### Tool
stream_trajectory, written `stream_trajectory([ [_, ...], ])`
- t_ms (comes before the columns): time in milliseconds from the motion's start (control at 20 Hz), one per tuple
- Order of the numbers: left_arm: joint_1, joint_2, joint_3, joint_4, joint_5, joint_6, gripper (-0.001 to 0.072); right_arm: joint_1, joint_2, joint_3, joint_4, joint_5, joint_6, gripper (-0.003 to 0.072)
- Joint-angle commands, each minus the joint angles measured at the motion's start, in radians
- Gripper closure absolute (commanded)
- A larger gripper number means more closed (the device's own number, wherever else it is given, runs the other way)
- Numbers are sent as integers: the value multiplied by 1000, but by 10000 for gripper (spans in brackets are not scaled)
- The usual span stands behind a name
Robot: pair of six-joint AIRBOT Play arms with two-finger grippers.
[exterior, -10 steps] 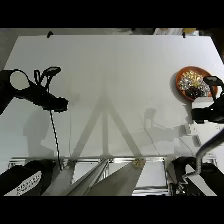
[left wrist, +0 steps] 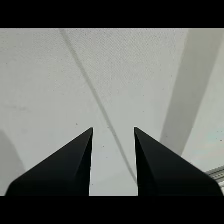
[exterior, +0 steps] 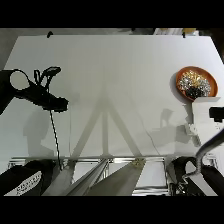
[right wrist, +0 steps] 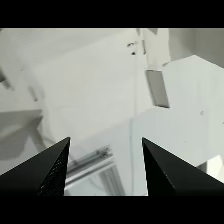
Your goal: Fold the box and place the chain.
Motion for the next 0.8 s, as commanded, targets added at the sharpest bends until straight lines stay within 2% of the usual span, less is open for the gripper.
stream_trajectory([
  [0, 1, 1, 0, 0, 0, 0, 419, -178, -96, 3, -58, -117, -85, 224],
  [150, 1, 1, 0, 0, 0, 0, 419, -256, -192, 21, -146, -163, -109, 223],
  [500, 1, 1, 0, 0, 0, 0, 419, -319, -399, 189, -177, -244, -169, 224],
  [750, 1, 1, 0, 0, 0, 0, 419, -363, -534, 240, -191, -252, -215, 225],
])
